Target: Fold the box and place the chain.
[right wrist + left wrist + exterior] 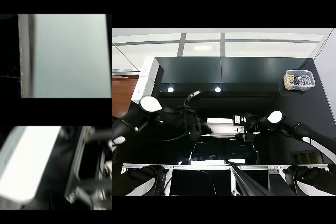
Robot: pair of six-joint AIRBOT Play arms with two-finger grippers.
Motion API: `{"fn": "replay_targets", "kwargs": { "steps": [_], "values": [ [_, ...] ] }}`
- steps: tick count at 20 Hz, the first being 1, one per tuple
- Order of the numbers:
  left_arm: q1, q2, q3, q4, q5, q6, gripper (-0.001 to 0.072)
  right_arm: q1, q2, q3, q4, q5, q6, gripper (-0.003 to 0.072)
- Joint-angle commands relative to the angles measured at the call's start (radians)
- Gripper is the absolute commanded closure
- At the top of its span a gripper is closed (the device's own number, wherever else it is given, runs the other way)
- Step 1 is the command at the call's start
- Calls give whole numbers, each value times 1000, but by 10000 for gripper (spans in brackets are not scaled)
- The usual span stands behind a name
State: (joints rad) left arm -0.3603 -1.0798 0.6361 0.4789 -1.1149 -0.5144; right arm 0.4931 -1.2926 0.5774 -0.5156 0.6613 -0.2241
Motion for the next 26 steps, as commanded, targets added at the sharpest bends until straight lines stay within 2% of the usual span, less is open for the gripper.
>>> {"fn": "replay_targets", "kwargs": {
  "steps": [1, 2, 3, 5, 8, 10, 12, 14, 17, 21, 24, 26],
  "values": [
    [-70, 10, -88, -306, 501, 239, 682, 2, 0, 0, -6, 2, 0, 211],
    [-74, 7, -80, -305, 592, 237, 681, 2, 0, 0, -6, 2, 0, 211],
    [-66, -8, -71, -301, 611, 225, 680, 2, 0, 0, -6, 2, 0, 211],
    [-31, -80, -36, -202, 495, 169, 682, 2, 0, 0, -6, 2, 0, 211],
    [-24, -213, 71, 100, 324, -31, 682, 2, 0, 0, -6, 1, 0, 211],
    [-26, -288, 148, 243, 195, -97, 682, 2, 0, 0, -5, 1, 0, 211],
    [-27, -341, 194, 270, 121, -109, 682, 2, 0, 0, -5, 1, 0, 211],
    [-33, -354, 214, 296, 122, -106, 683, 2, 0, 0, -5, 1, 0, 211],
    [-8, -299, 256, 316, 143, -117, 684, 2, 0, 0, -5, 1, 0, 211],
    [50, -102, 243, 353, 138, -156, 684, 2, 0, 0, -5, 1, 0, 211],
    [105, 92, 104, 323, 188, -119, 682, 2, 0, 0, -5, 1, 0, 211],
    [113, 192, -32, 269, 246, 85, 677, 2, 0, 0, -5, 1, 0, 211]
  ]
}}
